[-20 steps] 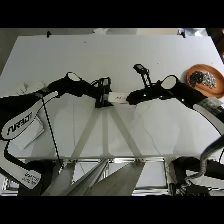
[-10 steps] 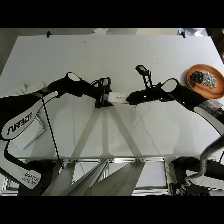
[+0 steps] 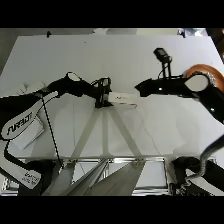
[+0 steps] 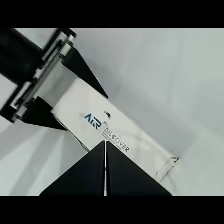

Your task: Fold the box and place the chain.

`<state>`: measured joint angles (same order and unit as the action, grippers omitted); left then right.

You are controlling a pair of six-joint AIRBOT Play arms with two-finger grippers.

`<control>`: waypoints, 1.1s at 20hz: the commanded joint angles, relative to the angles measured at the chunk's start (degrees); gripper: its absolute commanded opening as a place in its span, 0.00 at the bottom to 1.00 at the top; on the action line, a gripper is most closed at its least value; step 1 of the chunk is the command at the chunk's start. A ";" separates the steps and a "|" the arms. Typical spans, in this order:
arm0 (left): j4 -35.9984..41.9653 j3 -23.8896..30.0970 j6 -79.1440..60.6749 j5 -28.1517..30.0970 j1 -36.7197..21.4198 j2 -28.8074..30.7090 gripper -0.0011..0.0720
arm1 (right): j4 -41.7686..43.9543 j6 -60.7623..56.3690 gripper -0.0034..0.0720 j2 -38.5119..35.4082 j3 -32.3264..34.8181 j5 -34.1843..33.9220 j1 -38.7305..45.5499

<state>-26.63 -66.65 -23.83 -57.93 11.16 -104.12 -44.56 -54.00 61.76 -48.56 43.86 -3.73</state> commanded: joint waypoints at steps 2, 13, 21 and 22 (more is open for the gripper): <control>0.02 -0.02 0.04 0.07 0.00 0.02 0.31 | -6.91 -0.28 0.05 -9.49 0.00 6.16 8.11; 0.02 -0.02 0.04 0.07 0.00 0.02 0.31 | -28.59 -0.17 0.06 -11.15 0.00 13.33 18.97; 0.28 -0.02 0.04 -2.56 0.02 0.02 0.22 | -28.55 -0.17 0.06 -11.15 0.00 13.33 18.97; 0.26 -0.02 -0.02 -2.75 0.02 0.02 0.03 | -28.52 -0.17 0.06 -11.15 0.00 13.33 18.97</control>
